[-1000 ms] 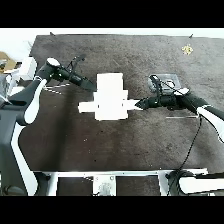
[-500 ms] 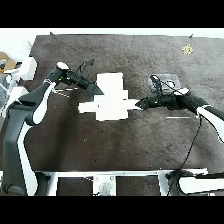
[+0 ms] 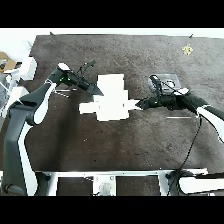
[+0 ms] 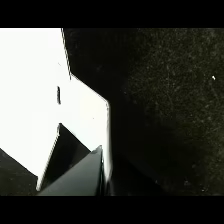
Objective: Fold the box and place the chain.
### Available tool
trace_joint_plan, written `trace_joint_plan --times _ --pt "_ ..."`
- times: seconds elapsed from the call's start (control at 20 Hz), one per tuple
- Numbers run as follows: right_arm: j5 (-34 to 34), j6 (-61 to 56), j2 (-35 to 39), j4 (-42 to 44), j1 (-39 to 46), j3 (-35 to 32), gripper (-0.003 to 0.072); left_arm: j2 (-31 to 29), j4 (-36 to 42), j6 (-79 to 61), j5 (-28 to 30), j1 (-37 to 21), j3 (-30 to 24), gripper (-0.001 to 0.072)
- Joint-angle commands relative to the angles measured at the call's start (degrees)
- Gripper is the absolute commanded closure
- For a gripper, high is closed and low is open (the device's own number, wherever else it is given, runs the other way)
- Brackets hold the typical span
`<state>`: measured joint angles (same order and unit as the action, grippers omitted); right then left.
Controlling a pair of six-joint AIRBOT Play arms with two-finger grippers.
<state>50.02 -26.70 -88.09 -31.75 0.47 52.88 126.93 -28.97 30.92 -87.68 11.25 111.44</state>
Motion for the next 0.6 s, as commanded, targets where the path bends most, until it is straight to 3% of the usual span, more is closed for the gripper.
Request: trace_joint_plan --times 0.0,0.35,0.55 --pt "0.02 0.02 0.13 0.0 0.07 0.07 0.0193 0.02 -0.63 -1.51 0.28 0.0 0.04 0.0698" --pt "-1.68 0.0 7.48 0.22 5.73 2.47 0.0177 -0.59 -0.59 -14.71 5.51 0.0 0.11 0.0698" --pt "-2.47 0.07 7.48 0.22 5.84 2.64 0.0178 -1.05 -0.61 -28.74 9.27 0.0 0.11 0.0698"
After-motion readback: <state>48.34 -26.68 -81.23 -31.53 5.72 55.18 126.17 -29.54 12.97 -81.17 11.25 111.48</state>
